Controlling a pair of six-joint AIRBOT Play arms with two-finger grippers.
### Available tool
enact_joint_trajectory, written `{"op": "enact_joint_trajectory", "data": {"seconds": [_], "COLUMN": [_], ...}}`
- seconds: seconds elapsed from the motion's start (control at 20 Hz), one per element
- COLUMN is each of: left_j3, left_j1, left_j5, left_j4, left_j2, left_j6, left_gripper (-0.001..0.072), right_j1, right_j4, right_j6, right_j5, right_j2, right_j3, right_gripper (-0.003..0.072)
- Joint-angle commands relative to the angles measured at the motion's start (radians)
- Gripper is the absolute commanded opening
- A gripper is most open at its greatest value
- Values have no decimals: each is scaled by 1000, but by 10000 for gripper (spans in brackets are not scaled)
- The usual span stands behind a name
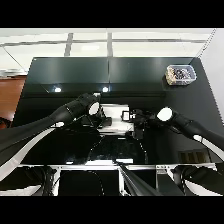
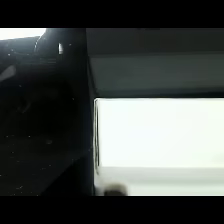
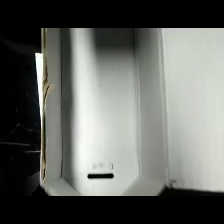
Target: Fold the box and place the chain.
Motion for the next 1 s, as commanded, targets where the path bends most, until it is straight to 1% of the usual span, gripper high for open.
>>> {"op": "enact_joint_trajectory", "data": {"seconds": [0.0,0.15,0.25,0.3,0.35,0.45,0.5,0.55,0.7,0.95], "left_j3": [1,1,1,1,1,1,1,1,1,1], "left_j1": [0,0,0,0,0,0,0,0,0,0], "left_j5": [-8,-13,-20,-20,-20,-20,-19,-19,-19,-19], "left_j4": [6,6,6,6,6,5,5,5,5,5], "left_j2": [0,0,0,0,0,0,0,0,0,0], "left_j6": [0,0,0,0,0,0,0,0,0,0], "left_gripper": [25,25,25,25,25,25,25,25,25,25], "right_j1": [-18,-17,-16,-16,-16,-15,-15,-15,-15,-15], "right_j4": [-145,-157,-146,-135,-103,-15,29,76,167,180], "right_j6": [57,56,52,48,36,34,34,33,32,33], "right_j5": [62,63,61,60,59,59,59,58,40,43], "right_j2": [74,77,77,77,76,63,51,37,-3,-34], "right_j3": [1,1,0,0,0,0,0,0,0,0], "right_gripper": [720,717,416,316,303,300,164,121,129,130]}}
